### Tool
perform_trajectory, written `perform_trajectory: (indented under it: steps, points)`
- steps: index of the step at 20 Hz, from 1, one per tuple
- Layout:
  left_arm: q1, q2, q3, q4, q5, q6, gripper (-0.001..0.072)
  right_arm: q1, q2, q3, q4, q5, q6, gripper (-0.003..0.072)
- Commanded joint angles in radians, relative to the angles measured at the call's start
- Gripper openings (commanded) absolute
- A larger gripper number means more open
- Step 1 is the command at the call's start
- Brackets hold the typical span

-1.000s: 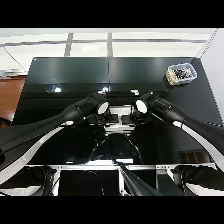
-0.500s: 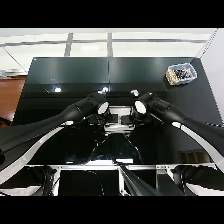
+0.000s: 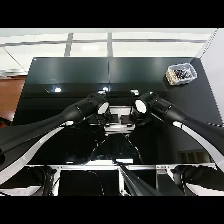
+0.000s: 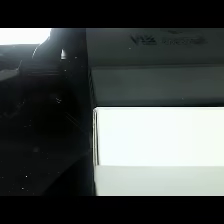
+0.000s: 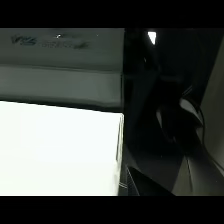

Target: Fold the box and place the chain.

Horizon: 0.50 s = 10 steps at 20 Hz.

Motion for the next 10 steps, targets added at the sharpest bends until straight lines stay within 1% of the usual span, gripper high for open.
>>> perform_trajectory:
  steps: [1, 3, 5, 6, 8, 9, 10]
  points:
    - [0.001, 0.000, 0.000, 0.000, 0.000, -0.001, 0.0031, -0.001, 0.045, 0.031, -0.007, 0.078, -0.079, 0.0336]
    - [0.001, 0.000, 0.000, 0.001, 0.000, -0.001, 0.0031, -0.002, 0.136, 0.037, -0.067, 0.121, -0.100, 0.0336]
    - [0.001, 0.000, 0.000, 0.001, 0.000, -0.001, 0.0031, -0.009, 0.246, 0.037, -0.210, 0.155, -0.099, 0.0336]
    - [0.001, 0.000, 0.000, 0.001, 0.000, -0.001, 0.0031, -0.017, 0.296, 0.037, -0.319, 0.162, -0.100, 0.0336]
    - [0.001, 0.000, 0.000, 0.001, 0.003, -0.001, 0.0031, -0.044, 0.347, 0.037, -0.594, 0.155, -0.100, 0.0336]
    - [0.001, 0.000, 0.000, 0.000, 0.004, -0.001, 0.0031, -0.072, 0.347, 0.037, -0.700, 0.130, -0.099, 0.0335]
    - [0.001, 0.000, 0.000, 0.000, 0.004, -0.001, 0.0031, -0.117, 0.345, 0.026, -0.752, 0.053, -0.099, 0.0335]
